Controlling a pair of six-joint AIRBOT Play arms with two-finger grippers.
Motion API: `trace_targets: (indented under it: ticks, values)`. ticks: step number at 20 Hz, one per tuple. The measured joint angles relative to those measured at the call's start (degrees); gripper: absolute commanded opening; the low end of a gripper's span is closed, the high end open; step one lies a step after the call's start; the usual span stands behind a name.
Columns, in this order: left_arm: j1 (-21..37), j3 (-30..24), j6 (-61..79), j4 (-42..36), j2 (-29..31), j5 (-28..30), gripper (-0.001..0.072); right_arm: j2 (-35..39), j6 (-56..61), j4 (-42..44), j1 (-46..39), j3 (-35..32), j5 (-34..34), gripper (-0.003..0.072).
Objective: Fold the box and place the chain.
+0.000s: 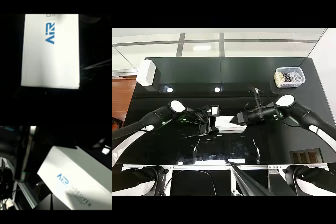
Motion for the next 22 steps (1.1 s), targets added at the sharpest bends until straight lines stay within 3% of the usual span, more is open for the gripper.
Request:
trace_targets:
  ticks: [12, 14, 17, 18, 19, 22]
  values:
    - [0.0, 0.0, 0.0, 0.0, 0.0, 0.1, 0.0464, -3.6, 6.8, -7.3, 1.5, 0.3, -3.6, 0.0017]
    - [0.0, 0.0, 0.0, -0.1, 0.0, 0.2, 0.0464, -2.8, 5.3, -9.2, 0.3, 1.5, -1.7, 0.0016]
    - [0.0, 0.0, -0.1, 0.1, 0.1, 0.1, 0.0475, 0.8, 3.8, -10.9, -4.9, 4.7, 6.7, 0.0017]
    - [0.0, 0.1, -1.1, 0.3, 0.2, 0.1, 0.0640, 2.5, 3.7, -12.1, -7.3, 5.4, 9.6, 0.0017]
    - [0.0, 0.3, -2.3, 0.4, 0.4, 0.1, 0.0719, 4.7, 3.9, -13.7, -10.3, 6.0, 12.4, 0.0017]
    - [0.0, 1.4, -6.6, 2.5, 2.1, -0.3, 0.0719, 11.2, 5.6, -17.9, -19.2, 7.0, 17.7, 0.0017]
